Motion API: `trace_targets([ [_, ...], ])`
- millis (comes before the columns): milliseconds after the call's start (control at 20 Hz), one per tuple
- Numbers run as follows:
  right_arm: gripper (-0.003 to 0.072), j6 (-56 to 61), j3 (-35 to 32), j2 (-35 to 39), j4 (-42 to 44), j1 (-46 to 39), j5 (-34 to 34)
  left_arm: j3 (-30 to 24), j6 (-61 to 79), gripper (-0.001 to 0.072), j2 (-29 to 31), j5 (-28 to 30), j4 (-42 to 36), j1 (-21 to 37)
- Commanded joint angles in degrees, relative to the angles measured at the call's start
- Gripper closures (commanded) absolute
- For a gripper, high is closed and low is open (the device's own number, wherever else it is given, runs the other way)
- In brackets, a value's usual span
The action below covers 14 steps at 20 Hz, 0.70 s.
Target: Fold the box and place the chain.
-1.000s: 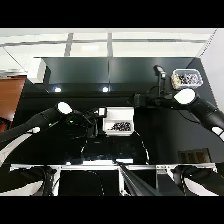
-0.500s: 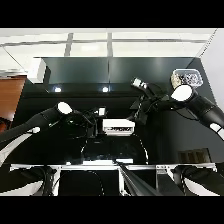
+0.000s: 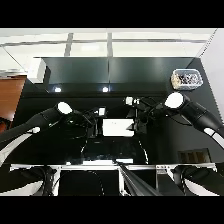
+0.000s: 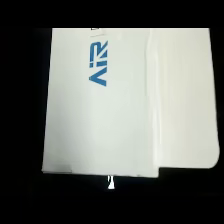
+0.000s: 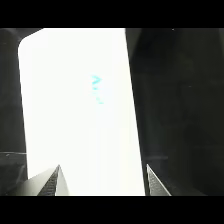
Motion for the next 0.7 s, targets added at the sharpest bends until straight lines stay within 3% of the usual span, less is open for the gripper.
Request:
trace_targets([
  [0, 0.0086, -1.1, -0.3, 0.2, 1.5, 0.5, 2.3, 0.0, 0.0, 0.0360, 0.0, 0.0, 0.0, 0.0],
  [400, 0.0089, 0.2, -0.2, 0.3, -3.9, 3.6, -3.3, 0.0, 0.0, 0.0360, 0.0, 0.0, 0.0, 0.0],
  [500, 0.0350, 2.7, 0.5, 0.3, -4.1, 3.3, -3.8, 0.0, 0.0, 0.0359, 0.0, 0.0, 0.0, 0.0],
  [550, 0.0433, 4.0, 1.2, 0.5, -4.3, 3.4, -3.7, 0.0, 0.0, 0.0359, 0.0, 0.0, 0.0, 0.0],
  [650, 0.0445, 4.7, 1.7, 0.9, -4.3, 3.3, -3.7, 0.0, 0.0, 0.0360, 0.0, 0.0, 0.0, 0.0],
])
